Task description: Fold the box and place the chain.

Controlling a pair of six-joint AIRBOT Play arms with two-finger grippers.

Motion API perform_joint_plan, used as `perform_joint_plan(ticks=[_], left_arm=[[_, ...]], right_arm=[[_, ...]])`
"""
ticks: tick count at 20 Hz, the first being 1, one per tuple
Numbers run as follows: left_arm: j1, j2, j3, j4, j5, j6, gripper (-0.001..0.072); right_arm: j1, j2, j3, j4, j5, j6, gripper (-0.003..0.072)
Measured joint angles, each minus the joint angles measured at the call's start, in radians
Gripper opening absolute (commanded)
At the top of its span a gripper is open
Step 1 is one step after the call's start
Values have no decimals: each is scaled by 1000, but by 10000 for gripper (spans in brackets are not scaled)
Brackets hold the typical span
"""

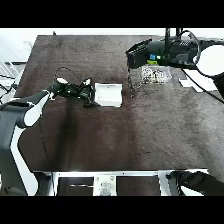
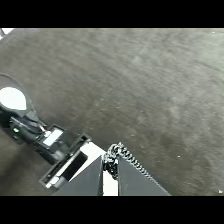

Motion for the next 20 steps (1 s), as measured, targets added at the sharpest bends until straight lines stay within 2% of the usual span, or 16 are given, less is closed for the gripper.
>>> perform_joint_plan(ticks=[10, 20], left_arm=[[0, 0, 0, 0, 0, 0, 528], [0, 0, 0, 0, 0, 0, 528]], right_arm=[[50, -34, -71, 97, -74, 0, 4], [112, -43, -95, 129, -38, 0, 4]])
